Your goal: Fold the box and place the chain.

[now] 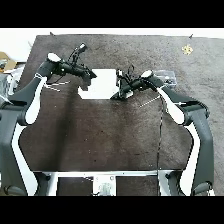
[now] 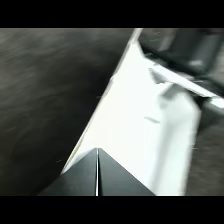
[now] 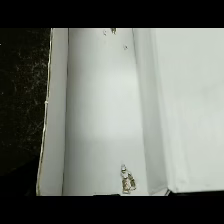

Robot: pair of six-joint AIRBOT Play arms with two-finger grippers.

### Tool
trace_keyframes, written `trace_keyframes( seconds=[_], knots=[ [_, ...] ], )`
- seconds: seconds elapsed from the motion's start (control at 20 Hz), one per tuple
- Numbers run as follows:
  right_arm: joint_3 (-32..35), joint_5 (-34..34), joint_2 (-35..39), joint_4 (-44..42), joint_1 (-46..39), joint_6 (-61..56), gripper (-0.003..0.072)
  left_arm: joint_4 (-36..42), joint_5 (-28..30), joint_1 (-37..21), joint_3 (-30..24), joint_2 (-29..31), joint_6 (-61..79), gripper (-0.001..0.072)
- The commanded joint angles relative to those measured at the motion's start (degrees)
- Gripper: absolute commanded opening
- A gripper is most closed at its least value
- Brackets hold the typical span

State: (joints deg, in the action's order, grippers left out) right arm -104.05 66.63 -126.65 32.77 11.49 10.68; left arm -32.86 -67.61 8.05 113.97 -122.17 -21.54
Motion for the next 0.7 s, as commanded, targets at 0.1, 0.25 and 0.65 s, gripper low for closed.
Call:
trace_keyframes(
  seconds=[0.1,0.25,0.65],
  knots=[
    [0.0,0.0,0.0,0.0,0.0,0.0,0.0319,-3.0,2.0,0.1,0.0,-3.3,-2.5,0.001],
    [0.0,0.0,0.0,0.0,0.0,0.0,0.0319,-2.8,-0.2,0.1,0.0,-5.2,-2.5,0.001],
    [0.0,0.1,0.0,0.0,0.0,0.0,0.0319,-2.5,-2.4,-0.4,2.6,-4.4,-2.4,0.001]
  ],
)
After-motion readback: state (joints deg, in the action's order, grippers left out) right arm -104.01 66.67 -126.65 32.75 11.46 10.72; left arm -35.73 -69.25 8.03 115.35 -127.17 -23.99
